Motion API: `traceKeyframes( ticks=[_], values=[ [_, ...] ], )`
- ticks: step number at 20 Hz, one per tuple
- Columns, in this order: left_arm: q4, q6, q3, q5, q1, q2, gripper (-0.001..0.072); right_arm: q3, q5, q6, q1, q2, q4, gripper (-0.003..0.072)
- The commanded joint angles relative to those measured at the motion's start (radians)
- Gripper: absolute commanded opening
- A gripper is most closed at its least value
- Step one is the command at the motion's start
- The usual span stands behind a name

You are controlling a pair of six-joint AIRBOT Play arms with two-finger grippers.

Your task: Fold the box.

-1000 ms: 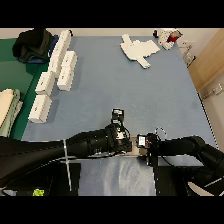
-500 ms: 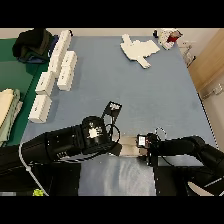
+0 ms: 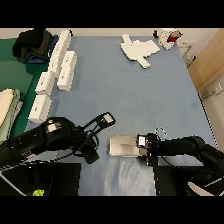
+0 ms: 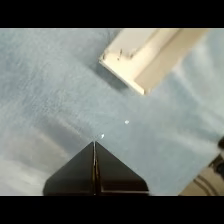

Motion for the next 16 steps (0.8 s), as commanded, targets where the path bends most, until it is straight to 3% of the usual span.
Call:
traceKeyframes(
  ticks=[1, 2, 6, 11, 16],
  values=[
    [-0.285, 0.644, -0.161, 0.122, 0.231, 0.129, 0.0612, 0.000, 0.000, 0.000, 0.001, 0.000, 0.000, 0.0511],
    [-0.357, 0.768, -0.201, 0.186, 0.296, 0.130, 0.0692, 0.000, 0.000, 0.000, 0.001, 0.000, 0.000, 0.0511],
    [-0.589, 1.253, -0.319, 0.375, 0.418, 0.055, 0.0693, 0.000, 0.000, 0.000, 0.001, 0.000, 0.000, 0.0511],
    [-0.869, 1.664, -0.335, 0.435, 0.419, -0.136, 0.0692, 0.000, 0.000, 0.000, 0.001, 0.000, 0.000, 0.0511],
    [-1.027, 1.798, -0.335, 0.494, 0.363, -0.238, 0.0693, 0.000, 0.000, 0.000, 0.001, 0.000, 0.000, 0.0511]
  ],
)
